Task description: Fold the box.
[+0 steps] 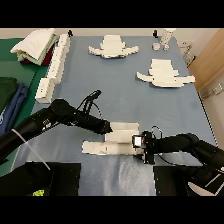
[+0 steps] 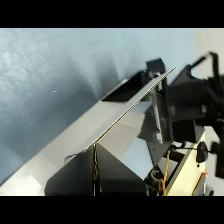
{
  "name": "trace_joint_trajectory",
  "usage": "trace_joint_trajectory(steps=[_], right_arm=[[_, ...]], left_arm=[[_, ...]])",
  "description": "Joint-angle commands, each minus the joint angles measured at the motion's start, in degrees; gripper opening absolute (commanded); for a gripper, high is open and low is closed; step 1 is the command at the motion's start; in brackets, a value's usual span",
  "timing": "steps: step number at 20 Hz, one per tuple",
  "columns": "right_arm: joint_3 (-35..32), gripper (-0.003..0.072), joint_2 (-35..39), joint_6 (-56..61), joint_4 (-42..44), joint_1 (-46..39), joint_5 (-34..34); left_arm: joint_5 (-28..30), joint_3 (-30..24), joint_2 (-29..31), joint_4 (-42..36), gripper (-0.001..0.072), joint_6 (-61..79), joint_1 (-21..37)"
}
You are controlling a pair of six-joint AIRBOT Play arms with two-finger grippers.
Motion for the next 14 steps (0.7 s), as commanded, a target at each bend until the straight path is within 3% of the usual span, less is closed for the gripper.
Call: trace_joint_trajectory(steps=[1,8,14], right_arm=[[0.04,0.0514,-0.09,0.00,0.02,-0.02,-0.02],[0.04,0.0513,-0.09,0.00,0.02,-0.02,-0.02],[0.04,0.0513,-0.09,0.00,0.02,-0.02,-0.02]], left_arm=[[-0.24,0.35,-5.92,-0.61,0.0016,0.48,1.70],[-0.96,0.31,-13.64,-1.07,0.0016,4.59,1.01],[-1.09,0.61,-13.25,-5.14,0.0016,11.32,1.14]])
